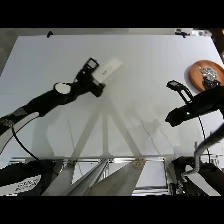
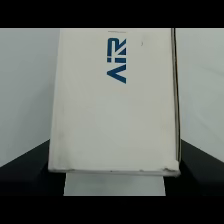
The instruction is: Fold the box and place the chain.
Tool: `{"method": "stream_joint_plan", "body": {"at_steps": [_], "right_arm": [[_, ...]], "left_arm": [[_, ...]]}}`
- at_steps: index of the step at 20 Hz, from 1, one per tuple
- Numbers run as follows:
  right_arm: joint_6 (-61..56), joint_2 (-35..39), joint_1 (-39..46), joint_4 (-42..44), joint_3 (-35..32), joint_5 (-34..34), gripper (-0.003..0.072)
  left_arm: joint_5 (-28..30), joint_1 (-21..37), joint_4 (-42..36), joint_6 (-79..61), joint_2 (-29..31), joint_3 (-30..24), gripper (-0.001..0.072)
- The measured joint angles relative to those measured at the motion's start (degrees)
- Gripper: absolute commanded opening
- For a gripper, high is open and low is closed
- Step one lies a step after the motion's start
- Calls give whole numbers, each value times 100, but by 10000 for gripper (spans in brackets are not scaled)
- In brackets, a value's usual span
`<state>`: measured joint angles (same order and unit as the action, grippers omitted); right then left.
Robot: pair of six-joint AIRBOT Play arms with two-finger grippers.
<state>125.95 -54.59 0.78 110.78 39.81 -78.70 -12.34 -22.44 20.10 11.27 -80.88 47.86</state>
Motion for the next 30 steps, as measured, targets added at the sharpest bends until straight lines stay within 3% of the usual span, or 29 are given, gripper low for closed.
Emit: {"method": "stream_joint_plan", "body": {"at_steps": [4,10,11,13,14,16,17,30], "right_arm": [[-61,-2,0,-66,0,35,6],[-127,-2,-2,-94,0,188,6],[-144,-2,-2,-96,0,203,6],[-146,-2,0,-101,0,225,6],[-149,-2,-2,-98,0,234,6],[-157,-2,0,-101,0,234,6],[-160,-2,0,-98,0,232,6],[-164,-2,0,-101,0,-7,7]], "left_arm": [[-732,1235,1198,1298,7,0,11],[-2057,2933,4360,4050,-7,2,21],[-2245,3174,4728,4374,-7,2,76],[-2492,3536,5176,4784,-9,2,435],[-2597,3672,5311,4920,-9,2,553],[-2826,3849,5554,5097,-11,0,589],[-2859,3895,5613,5156,-11,2,720],[-3248,4030,5786,5327,219,2,698]]}}
